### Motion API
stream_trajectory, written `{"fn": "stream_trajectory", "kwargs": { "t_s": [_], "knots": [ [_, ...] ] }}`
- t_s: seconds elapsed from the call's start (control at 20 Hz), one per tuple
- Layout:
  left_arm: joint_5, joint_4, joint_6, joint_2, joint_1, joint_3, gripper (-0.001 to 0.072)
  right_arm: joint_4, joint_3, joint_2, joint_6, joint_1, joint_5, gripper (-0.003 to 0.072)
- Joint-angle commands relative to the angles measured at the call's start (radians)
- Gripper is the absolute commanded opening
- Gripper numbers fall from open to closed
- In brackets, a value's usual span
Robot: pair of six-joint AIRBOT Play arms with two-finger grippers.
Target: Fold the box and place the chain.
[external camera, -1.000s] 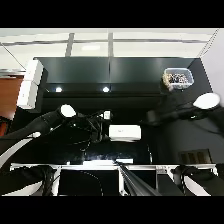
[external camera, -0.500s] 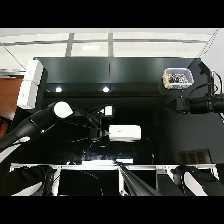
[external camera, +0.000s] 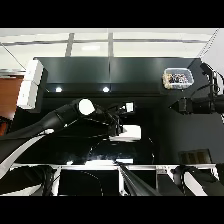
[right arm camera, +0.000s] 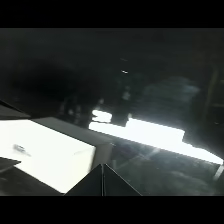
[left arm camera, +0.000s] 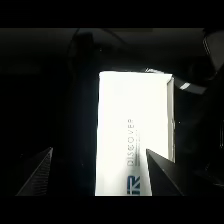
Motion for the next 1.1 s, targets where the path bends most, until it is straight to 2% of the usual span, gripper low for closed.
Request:
{"fn": "stream_trajectory", "kwargs": {
  "t_s": [0.0,0.15,0.4,1.05],
  "knots": [
    [-0.001,-0.004,-0.031,-0.026,-0.016,0.022,0.0712,-0.039,0.001,0.001,0.003,0.0,-0.021,0.0021],
    [-0.011,-0.002,-0.034,-0.029,-0.014,0.022,0.0712,-0.032,0.001,0.001,0.002,0.0,-0.033,0.0021],
    [-0.104,0.071,-0.057,-0.033,-0.014,0.021,0.0712,-0.032,0.001,0.001,0.002,0.0,-0.027,0.0021],
    [-0.147,0.071,-0.057,-0.042,-0.017,0.021,0.0712,-0.031,0.001,0.001,0.002,0.0,-0.025,0.0022]
  ]
}}
